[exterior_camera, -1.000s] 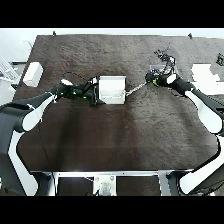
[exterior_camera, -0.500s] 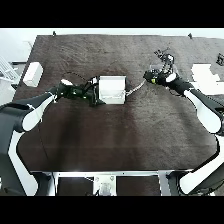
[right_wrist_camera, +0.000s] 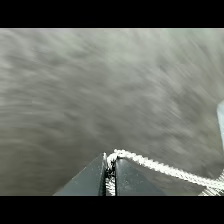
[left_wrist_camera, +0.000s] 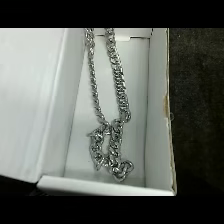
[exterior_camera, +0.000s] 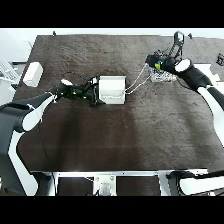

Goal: Fold the box and place the chain.

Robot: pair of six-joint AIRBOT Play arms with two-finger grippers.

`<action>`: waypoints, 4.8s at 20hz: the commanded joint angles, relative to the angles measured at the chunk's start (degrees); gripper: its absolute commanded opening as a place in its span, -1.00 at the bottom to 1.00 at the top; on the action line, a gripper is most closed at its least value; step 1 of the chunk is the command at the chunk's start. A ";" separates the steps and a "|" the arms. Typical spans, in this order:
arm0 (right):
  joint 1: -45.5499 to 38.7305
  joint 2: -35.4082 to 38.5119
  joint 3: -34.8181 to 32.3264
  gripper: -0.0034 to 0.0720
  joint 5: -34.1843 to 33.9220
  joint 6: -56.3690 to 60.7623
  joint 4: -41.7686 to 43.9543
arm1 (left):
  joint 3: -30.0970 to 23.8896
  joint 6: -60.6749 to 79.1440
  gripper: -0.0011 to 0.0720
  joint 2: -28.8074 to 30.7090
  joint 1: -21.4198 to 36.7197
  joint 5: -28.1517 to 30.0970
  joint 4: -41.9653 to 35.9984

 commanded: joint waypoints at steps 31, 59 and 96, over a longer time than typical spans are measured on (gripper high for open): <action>27.06 6.97 -20.11 -0.88 -17.57 10.10 -8.66 | 0.02 0.00 -0.06 0.02 -0.02 0.02 0.02; -4.50 -17.99 -0.39 0.58 -0.39 11.34 -4.33 | 0.02 0.00 -0.06 0.02 -0.04 0.00 0.02; 18.69 14.38 -0.48 -0.88 3.52 -1.14 -4.76 | 0.02 0.00 -0.06 0.02 -0.02 0.07 0.00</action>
